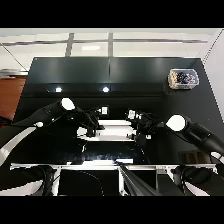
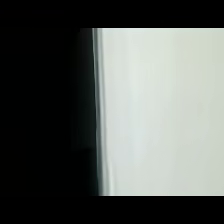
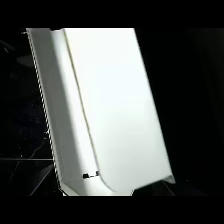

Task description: Fold the box and place the chain.

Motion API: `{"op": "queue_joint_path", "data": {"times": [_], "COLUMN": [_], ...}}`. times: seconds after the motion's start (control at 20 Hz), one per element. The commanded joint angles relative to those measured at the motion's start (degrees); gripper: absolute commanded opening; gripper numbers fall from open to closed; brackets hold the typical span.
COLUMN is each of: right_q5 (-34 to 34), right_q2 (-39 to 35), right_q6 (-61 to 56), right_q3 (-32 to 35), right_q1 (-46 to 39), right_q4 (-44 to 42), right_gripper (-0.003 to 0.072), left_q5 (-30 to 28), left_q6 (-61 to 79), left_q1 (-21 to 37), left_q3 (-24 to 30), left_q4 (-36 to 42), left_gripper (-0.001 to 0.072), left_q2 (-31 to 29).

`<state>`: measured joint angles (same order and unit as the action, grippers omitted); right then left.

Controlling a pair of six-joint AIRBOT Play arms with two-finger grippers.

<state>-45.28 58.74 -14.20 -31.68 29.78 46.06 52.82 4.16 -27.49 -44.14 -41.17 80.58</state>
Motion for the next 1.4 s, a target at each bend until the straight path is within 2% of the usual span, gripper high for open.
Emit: {"op": "queue_joint_path", "data": {"times": [0.0, 0.1, 1.05, 1.35], "right_q5": [-1.11, 0.61, 2.38, 3.21], "right_q2": [2.4, 3.23, 10.54, 12.68], "right_q6": [8.81, 10.25, 15.58, 18.12], "right_q3": [-0.02, -0.02, 0.04, 0.04], "right_q1": [-0.79, -0.79, -0.61, -0.63], "right_q4": [-3.82, -4.28, -4.48, -8.98], "right_gripper": [0.0708, 0.0708, 0.0707, 0.0706], "left_q5": [-0.35, -0.5, -0.81, -0.81], "left_q6": [0.55, 0.55, 0.33, 0.33], "left_q1": [-0.02, 0.02, 0.02, 0.02], "left_q3": [0.0, 0.02, 0.02, 0.02], "left_q4": [0.24, 0.07, 0.09, 0.09], "left_gripper": [0.0028, 0.0028, 0.0029, 0.003], "left_q2": [-0.28, -0.28, -0.26, -0.15]}}
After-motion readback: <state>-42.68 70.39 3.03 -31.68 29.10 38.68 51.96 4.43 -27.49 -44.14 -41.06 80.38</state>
